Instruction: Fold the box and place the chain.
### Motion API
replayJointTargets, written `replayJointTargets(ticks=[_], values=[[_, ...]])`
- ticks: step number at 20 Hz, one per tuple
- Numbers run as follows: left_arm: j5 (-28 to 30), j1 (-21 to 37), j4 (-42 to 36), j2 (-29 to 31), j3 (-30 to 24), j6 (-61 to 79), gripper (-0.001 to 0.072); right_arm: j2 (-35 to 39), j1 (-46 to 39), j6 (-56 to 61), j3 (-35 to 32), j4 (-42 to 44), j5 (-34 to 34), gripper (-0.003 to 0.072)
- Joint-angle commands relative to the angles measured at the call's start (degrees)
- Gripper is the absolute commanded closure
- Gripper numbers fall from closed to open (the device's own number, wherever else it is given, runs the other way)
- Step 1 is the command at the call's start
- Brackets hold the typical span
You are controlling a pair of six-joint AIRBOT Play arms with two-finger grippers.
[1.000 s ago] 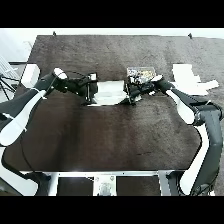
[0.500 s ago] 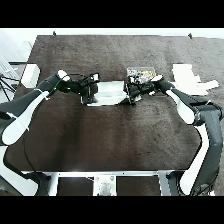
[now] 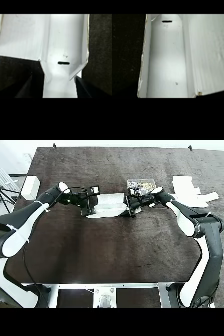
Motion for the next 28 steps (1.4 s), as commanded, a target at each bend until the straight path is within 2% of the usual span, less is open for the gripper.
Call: replayJointTargets(ticks=[1,7,10,12,19,20,21,28], values=[[-1.8,0.0,-0.4,0.0,0.0,-0.2,0.0113,0.0,0.0,0.0,0.0,0.0,0.0,0.0105],[-3.2,0.0,-1.5,-2.5,0.0,0.2,0.0113,0.0,0.0,0.0,0.0,0.0,0.0,0.0105],[-0.8,0.0,-1.5,-2.8,0.0,0.3,0.0114,0.0,0.0,0.0,0.0,0.0,0.0,0.0104],[-0.7,0.0,-1.6,-2.8,0.0,1.3,0.0182,0.0,0.0,0.0,0.0,0.0,0.0,0.0104],[-0.7,0.0,-2.2,-2.7,0.2,2.6,0.0184,0.0,0.0,0.0,0.0,0.0,0.0,0.0105],[-1.1,0.0,-2.2,-2.7,0.2,2.8,0.0217,0.0,0.0,0.0,0.0,0.0,0.0,0.0105],[-1.7,0.0,-2.6,-2.7,0.2,2.9,0.0362,0.0,0.0,0.0,0.0,0.0,0.0,0.0105],[-3.7,-0.5,-6.1,-2.7,0.2,6.3,0.0362,0.0,0.0,0.0,0.0,0.0,0.0,0.0105]])
